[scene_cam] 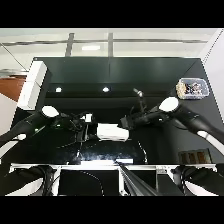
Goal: Fold the box and place the chain.
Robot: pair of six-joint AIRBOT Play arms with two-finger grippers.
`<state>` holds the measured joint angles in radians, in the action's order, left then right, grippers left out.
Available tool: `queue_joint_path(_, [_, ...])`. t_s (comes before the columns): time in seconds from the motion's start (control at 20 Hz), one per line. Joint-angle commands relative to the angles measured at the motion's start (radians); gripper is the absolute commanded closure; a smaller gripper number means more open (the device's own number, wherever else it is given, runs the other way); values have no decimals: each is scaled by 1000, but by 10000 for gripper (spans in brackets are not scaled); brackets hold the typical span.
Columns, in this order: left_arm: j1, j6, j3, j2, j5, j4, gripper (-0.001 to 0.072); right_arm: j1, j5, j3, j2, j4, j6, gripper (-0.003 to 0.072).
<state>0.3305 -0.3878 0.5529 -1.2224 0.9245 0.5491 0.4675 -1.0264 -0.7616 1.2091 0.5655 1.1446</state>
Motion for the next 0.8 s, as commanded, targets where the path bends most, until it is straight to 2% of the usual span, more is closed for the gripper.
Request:
queue_joint_path(0.0, [-35,109,11,71,13,46,-7,-117,-142,-68,-115,36,1,650])
queue_joint_path(0.15, [-70,224,25,125,46,100,-8,-254,-171,-69,-190,38,1,650])
queue_joint_path(0.3, [-40,295,82,135,137,98,-8,-333,-181,-69,-196,46,0,649])
queue_joint_path(0.45, [87,354,159,116,60,98,-8,-349,-159,-69,-196,93,0,650])
queue_joint_path(0.6, [220,384,224,32,-10,101,-8,-349,-155,-69,-196,105,0,650])
queue_joint_path(0.75, [275,415,264,-47,-15,101,-8,-349,-157,-69,-196,122,0,650])
